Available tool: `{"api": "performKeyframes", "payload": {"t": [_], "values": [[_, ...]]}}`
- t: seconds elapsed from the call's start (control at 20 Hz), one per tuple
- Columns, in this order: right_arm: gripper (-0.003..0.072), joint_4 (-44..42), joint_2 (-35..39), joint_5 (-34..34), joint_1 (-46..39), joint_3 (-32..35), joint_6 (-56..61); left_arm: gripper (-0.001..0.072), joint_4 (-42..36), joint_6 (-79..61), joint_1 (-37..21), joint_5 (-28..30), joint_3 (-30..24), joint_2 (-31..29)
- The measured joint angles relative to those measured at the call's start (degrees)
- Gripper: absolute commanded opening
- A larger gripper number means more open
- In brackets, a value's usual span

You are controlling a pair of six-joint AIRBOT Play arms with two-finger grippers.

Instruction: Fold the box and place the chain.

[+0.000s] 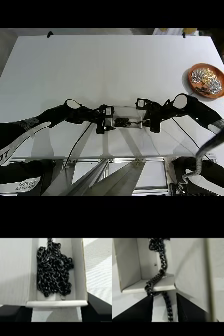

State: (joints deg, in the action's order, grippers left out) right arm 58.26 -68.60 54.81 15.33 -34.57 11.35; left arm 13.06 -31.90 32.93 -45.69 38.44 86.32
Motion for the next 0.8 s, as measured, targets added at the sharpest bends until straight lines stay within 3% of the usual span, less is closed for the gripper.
{"api": "performKeyframes", "payload": {"t": [0.15,0.25,0.3,0.55,0.8], "values": [[0.0214,-1.4,-1.3,-1.9,0.0,0.2,-0.8,0.0132,0.0,0.0,0.0,0.0,0.0,0.0],[0.0049,-2.2,-1.7,-2.4,0.0,0.3,-1.0,0.0132,0.0,0.0,0.0,0.0,0.0,0.0],[0.0018,-2.4,-1.9,-2.4,0.0,0.3,-1.1,0.0132,0.0,0.0,0.0,0.0,0.0,0.0],[0.0018,1.6,-0.5,-1.0,0.0,0.3,2.5,0.0132,0.0,0.0,0.0,0.0,0.0,0.0],[0.0017,9.3,7.1,1.5,0.0,-0.6,10.7,0.0132,0.0,0.0,0.0,0.0,0.0,0.0]]}}
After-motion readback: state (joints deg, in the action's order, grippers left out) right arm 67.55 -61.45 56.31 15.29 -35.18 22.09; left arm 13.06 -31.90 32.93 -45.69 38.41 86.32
